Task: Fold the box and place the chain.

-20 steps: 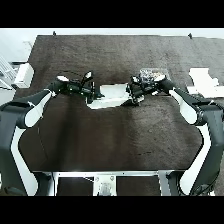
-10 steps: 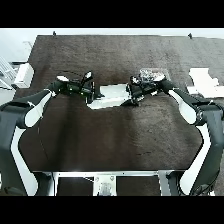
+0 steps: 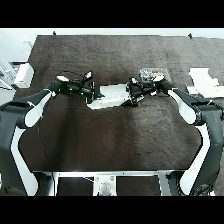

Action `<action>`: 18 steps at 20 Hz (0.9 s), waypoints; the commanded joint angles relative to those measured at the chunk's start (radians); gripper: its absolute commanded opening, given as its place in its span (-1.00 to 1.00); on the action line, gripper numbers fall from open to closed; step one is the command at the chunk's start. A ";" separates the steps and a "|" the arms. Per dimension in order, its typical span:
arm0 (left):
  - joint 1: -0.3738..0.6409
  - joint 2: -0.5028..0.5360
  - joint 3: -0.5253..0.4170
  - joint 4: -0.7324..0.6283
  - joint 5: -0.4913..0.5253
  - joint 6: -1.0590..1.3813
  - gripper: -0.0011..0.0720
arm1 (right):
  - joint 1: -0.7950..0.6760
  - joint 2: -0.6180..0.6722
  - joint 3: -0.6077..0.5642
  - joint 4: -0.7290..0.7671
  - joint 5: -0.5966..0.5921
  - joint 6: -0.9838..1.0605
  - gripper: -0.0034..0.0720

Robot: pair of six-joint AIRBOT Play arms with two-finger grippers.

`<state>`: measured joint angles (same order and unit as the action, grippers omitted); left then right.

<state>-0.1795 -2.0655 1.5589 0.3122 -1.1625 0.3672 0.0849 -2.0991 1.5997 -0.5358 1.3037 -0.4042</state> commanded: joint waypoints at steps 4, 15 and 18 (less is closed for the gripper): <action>-0.001 0.000 0.001 0.000 0.000 0.000 -0.92 | 0.000 -0.001 0.000 0.001 0.012 -0.001 0.78; -0.001 0.000 0.001 0.000 0.000 0.000 -0.92 | -0.002 -0.004 0.000 -0.015 0.062 -0.023 0.30; -0.001 0.000 0.001 0.000 0.000 0.000 -0.92 | -0.002 -0.005 0.000 -0.015 0.057 -0.027 0.29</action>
